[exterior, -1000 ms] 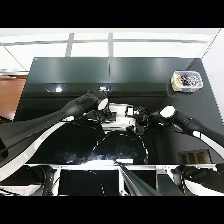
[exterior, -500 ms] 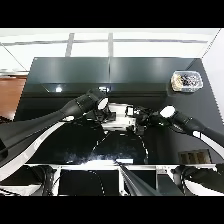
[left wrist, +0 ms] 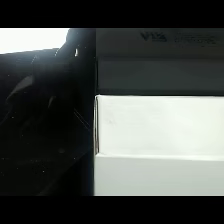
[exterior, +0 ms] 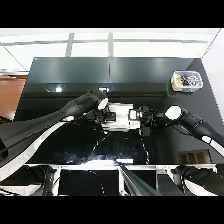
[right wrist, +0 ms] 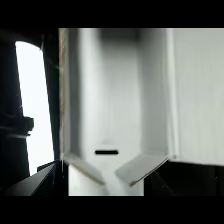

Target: Fold the box and place the chain.

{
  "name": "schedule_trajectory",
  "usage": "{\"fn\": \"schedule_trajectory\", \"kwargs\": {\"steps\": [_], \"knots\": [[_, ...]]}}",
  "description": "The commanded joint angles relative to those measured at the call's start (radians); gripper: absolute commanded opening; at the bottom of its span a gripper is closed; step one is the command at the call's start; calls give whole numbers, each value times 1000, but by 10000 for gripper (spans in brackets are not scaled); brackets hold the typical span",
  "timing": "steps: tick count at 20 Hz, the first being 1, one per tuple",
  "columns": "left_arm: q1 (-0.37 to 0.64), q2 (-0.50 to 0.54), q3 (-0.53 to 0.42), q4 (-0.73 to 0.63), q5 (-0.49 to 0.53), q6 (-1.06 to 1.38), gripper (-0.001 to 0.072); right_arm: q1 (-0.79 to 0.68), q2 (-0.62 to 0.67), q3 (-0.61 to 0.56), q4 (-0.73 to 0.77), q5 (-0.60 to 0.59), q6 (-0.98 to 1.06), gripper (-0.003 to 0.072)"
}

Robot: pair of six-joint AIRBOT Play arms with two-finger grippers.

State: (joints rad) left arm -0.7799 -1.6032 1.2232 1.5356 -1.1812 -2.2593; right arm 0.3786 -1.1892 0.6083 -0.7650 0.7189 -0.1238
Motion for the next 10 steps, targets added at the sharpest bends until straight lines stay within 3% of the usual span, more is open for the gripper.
{"fn": "schedule_trajectory", "kwargs": {"steps": [1, 3, 4, 6, 7, 8, 9, 10], "knots": [[1, 0, 1, -3, 2, 0, 27, -3, 16, 0, -98, 6, 39, 702], [1, 0, 1, -3, 2, 0, 27, 0, 15, 0, -64, -21, 34, 690], [1, 0, 1, -3, 2, 0, 27, 0, 14, 0, -45, -33, 23, 583], [1, 0, 1, -4, 2, 0, 27, 0, 12, 0, 0, -43, -12, 537], [1, 0, 1, -4, 1, 0, 27, 0, 11, 0, 27, -43, -29, 451], [1, 0, 1, -4, 1, 0, 26, 0, 9, 0, 54, -45, -32, 411], [1, 0, 1, -4, -3, 0, 27, 0, 8, 0, 78, -45, -29, 289], [1, 0, 1, -4, -6, 0, 27, 0, 6, 0, 112, -44, -24, 266]]}}
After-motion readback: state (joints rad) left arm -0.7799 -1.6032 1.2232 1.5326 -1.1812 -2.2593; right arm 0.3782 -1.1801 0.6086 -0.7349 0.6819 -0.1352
